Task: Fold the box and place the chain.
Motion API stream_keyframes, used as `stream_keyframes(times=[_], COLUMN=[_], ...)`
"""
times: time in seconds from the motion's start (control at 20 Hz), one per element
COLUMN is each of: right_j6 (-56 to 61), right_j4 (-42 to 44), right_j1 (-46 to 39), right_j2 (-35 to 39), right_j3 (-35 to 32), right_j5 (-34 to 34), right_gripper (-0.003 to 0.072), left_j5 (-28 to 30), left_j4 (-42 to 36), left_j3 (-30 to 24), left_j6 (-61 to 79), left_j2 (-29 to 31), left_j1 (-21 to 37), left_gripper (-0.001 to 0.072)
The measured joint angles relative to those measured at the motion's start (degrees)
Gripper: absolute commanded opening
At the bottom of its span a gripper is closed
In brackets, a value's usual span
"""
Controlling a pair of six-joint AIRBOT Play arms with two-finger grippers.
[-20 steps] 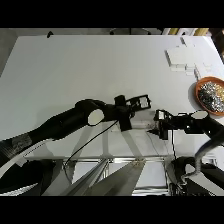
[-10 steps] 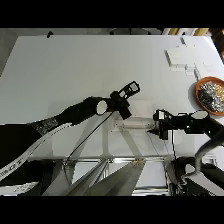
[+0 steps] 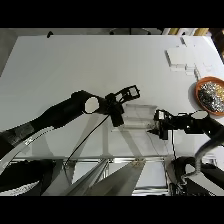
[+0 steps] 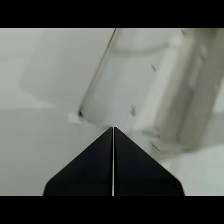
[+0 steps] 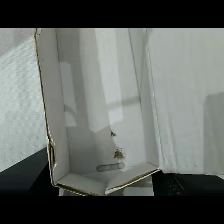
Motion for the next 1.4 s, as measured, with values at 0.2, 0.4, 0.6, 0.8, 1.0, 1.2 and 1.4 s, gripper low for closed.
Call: stream_keyframes(times=[0.2, 0.4, 0.6, 0.8, 1.0, 1.2, 1.4], right_j6=[0.0, 0.0, 0.0, 0.0, 0.0, 0.0, 0.0], right_j4=[0.0, 0.0, 0.0, 0.0, 0.0, 0.0, 0.0], right_j1=[0.0, 0.0, 0.0, 0.0, 0.0, 0.0, 0.0], right_j2=[0.0, 0.0, 0.0, 0.0, 0.0, 0.0, 0.0], right_j3=[0.0, 0.0, 0.0, 0.0, 0.0, 0.0, 0.0], right_j5=[0.0, 0.0, 0.0, 0.0, 0.0, 0.0, 0.0], right_gripper=[0.0458, 0.0458, 0.0458, 0.0458, 0.0458, 0.0458, 0.0458], left_j5=[-5.0, -5.8, -5.6, -2.0, 1.8, 4.7, 7.3], left_j4=[0.4, -1.0, -1.3, -1.7, -3.1, -5.2, -8.0], left_j3=[-3.1, -7.0, -8.9, -9.5, -9.7, -9.7, -9.7], left_j6=[1.8, 7.1, 12.1, 18.3, 26.4, 32.5, 36.1], left_j2=[0.7, 0.7, 0.7, 0.7, -0.3, -2.3, -3.3], left_j1=[0.0, 0.0, 0.8, 2.1, 2.7, 2.8, 2.8], left_gripper=[0.0003, 0.0012, 0.0228, 0.0417, 0.0411, 0.0411, 0.0409])
